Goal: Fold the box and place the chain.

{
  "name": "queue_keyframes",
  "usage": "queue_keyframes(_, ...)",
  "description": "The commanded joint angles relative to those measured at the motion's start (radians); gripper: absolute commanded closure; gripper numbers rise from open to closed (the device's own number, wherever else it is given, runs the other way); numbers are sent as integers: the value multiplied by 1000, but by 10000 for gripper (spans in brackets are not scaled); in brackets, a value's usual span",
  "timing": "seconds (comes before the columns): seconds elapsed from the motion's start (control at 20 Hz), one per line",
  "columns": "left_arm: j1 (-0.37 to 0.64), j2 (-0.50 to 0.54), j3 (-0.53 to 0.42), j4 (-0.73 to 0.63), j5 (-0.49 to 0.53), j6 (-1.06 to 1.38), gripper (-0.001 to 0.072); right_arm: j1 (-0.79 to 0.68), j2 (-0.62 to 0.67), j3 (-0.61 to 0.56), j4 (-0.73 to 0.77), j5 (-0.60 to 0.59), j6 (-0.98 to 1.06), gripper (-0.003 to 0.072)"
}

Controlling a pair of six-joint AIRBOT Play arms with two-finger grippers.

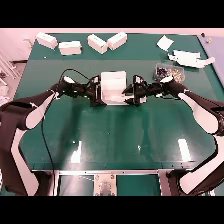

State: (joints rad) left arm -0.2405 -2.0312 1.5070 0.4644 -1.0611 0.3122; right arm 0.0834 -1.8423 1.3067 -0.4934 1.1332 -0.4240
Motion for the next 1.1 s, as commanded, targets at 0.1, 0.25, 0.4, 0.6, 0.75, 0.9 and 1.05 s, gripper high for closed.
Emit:
queue_keyframes(0.1,0,0,0,0,3,0,245,-29,39,0,-24,84,124,520)
queue_keyframes(0.25,0,0,0,0,2,0,245,-60,106,0,-80,136,257,675)
queue_keyframes(0.4,0,0,0,0,2,-1,245,-89,194,0,-144,152,390,675)
queue_keyframes(0.6,0,0,0,0,2,0,245,-154,311,0,-153,154,658,677)
queue_keyframes(0.75,0,0,0,0,2,-1,245,-261,322,-9,-190,101,1013,678)
queue_keyframes(0.9,0,0,0,0,3,0,245,-364,310,-81,-192,-1,1255,680)
queue_keyframes(1.05,0,0,0,0,2,0,245,-427,243,-104,-192,35,1363,680)
